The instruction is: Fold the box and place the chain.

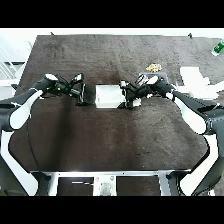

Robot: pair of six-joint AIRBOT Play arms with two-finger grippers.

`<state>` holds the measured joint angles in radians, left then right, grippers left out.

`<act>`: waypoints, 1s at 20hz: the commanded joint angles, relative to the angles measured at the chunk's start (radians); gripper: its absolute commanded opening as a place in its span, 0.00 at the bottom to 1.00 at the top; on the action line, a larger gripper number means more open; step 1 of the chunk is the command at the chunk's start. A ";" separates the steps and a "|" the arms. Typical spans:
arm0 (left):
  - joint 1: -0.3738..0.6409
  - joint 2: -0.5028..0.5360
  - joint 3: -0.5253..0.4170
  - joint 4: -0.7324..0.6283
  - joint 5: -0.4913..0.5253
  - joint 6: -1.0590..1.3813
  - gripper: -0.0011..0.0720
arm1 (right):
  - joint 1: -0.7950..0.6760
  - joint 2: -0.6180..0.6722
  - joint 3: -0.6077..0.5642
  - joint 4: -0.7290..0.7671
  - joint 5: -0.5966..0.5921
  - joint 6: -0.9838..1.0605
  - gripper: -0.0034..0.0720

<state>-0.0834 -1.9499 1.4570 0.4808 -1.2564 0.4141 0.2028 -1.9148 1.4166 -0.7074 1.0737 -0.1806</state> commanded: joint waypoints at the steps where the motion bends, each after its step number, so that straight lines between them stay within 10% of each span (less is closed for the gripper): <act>1: -0.017 -0.001 0.001 -0.008 0.037 0.013 1.00 | 0.000 0.000 0.000 0.000 0.000 0.000 0.73; 20: -0.032 -0.003 0.001 0.027 0.026 -0.032 1.00 | 0.000 0.000 0.000 0.000 0.000 0.000 0.73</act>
<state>-0.1165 -1.9518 1.4574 0.5114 -1.2266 0.3862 0.2020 -1.9141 1.4166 -0.7074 1.0744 -0.1795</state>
